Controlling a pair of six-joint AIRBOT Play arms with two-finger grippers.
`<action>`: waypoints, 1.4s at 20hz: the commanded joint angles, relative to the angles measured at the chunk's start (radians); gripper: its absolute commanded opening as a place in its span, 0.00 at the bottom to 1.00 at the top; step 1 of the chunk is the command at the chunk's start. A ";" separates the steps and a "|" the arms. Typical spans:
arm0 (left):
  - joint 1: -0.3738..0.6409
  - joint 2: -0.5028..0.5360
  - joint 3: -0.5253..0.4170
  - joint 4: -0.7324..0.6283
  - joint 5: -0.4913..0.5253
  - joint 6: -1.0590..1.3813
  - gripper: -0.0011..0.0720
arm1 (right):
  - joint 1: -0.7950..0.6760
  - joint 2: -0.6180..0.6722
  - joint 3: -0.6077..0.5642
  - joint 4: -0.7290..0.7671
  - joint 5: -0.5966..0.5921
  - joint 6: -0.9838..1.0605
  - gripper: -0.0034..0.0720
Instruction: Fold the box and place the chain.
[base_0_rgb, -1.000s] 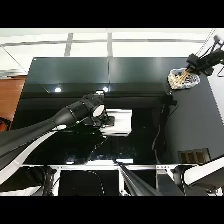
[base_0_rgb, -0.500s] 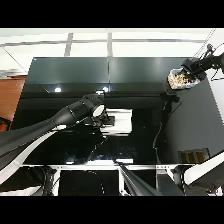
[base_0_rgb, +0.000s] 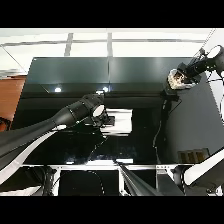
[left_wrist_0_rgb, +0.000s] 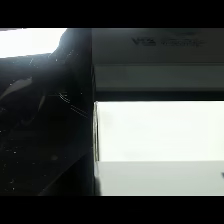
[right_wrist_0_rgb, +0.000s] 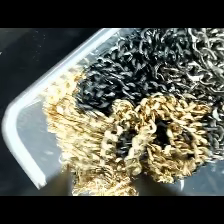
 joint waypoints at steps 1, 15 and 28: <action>0.000 0.000 0.000 0.000 0.000 0.000 0.05 | 0.014 -0.011 0.000 0.002 -0.006 0.032 0.27; 0.000 0.000 0.000 0.000 0.000 0.000 0.05 | -0.019 0.206 0.075 0.009 0.113 -0.095 0.07; 0.000 0.000 0.000 0.000 0.001 0.000 0.05 | -0.019 0.731 0.142 0.228 0.069 -0.268 0.06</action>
